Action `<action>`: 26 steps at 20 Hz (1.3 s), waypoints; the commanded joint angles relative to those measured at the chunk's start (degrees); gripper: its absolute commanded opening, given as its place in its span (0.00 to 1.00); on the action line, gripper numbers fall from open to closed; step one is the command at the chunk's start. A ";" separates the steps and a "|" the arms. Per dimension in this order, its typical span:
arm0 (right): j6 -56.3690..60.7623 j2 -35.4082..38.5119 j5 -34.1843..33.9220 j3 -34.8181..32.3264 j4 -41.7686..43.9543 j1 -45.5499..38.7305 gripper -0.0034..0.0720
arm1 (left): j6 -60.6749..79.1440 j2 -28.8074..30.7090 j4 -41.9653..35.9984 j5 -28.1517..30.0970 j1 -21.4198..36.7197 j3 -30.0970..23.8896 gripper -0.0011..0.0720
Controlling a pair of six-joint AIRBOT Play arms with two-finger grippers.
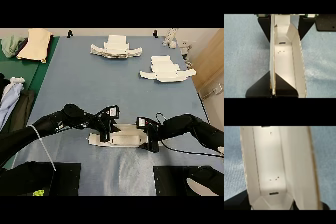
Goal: Fold the box.
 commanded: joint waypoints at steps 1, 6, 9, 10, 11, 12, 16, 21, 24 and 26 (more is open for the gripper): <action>0.04 0.00 1.03 -1.31 -0.79 0.44 0.97 | 0.02 0.02 -0.07 0.02 -0.02 0.00 0.03; 0.04 0.02 1.92 -1.49 -1.14 0.48 0.89 | 0.04 0.02 -0.11 0.02 -0.02 0.00 0.03; 0.02 0.00 1.88 -1.49 -1.40 0.55 0.79 | 0.02 0.02 -0.11 0.02 -0.02 0.00 0.03; 0.04 0.00 1.90 -1.49 -1.42 0.55 0.78 | 0.04 0.02 -0.11 0.02 -0.02 0.00 0.03; 0.04 0.00 1.88 -1.51 -1.42 0.55 0.77 | 0.02 0.02 -0.11 0.02 -0.02 0.00 0.03; 0.02 0.00 1.88 -1.51 -1.53 0.55 0.77 | 0.04 0.02 -0.11 0.02 -0.02 0.00 0.03; 0.04 0.00 1.90 -1.62 -1.60 0.57 0.77 | 0.02 0.02 -0.11 0.02 -0.02 0.00 0.03; 0.02 0.00 3.15 -1.73 -2.27 1.75 0.77 | 0.02 0.02 -0.11 0.02 -0.02 0.00 0.03; 0.02 0.00 3.15 -1.97 -4.28 1.75 0.77 | 0.02 0.02 -0.13 0.02 -0.02 0.00 0.03; 0.02 0.02 3.41 -1.95 -3.82 1.75 0.77 | 0.04 0.02 -0.11 0.02 -0.02 0.00 0.03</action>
